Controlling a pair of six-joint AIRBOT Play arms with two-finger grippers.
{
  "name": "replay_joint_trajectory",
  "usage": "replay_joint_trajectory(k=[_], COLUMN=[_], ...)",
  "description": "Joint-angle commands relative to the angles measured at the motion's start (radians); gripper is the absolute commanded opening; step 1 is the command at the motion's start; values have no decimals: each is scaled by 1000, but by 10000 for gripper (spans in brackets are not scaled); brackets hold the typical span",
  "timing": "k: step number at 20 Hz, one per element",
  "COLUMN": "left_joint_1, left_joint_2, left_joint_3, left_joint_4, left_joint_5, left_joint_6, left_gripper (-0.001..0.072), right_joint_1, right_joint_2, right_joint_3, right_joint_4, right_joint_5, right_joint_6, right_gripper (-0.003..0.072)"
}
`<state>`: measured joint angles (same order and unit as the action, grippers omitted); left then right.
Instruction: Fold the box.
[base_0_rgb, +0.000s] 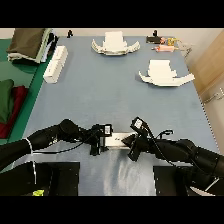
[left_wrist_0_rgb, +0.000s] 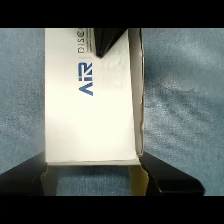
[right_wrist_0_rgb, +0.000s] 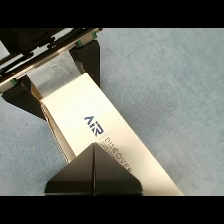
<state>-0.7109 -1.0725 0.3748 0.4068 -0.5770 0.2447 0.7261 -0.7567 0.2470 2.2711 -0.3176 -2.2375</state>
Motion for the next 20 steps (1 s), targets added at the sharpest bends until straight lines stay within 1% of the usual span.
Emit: replay_joint_trajectory(k=[1, 14, 20], left_joint_1=[0, 0, 0], left_joint_2=[0, 0, 0], left_joint_3=[0, 0, 0], left_joint_4=[-2, -2, -2], left_joint_5=[-1, -1, -1], left_joint_6=[-2, -2, -2], left_gripper=[523, 522, 522], right_joint_1=[11, 11, 11], right_joint_2=[-4, -3, 16], right_joint_3=[-16, -14, 35], right_joint_4=[-6, -11, -11], right_joint_5=[-4, -4, -5], right_joint_6=[5, 5, 16], right_gripper=[2, 3, 3])
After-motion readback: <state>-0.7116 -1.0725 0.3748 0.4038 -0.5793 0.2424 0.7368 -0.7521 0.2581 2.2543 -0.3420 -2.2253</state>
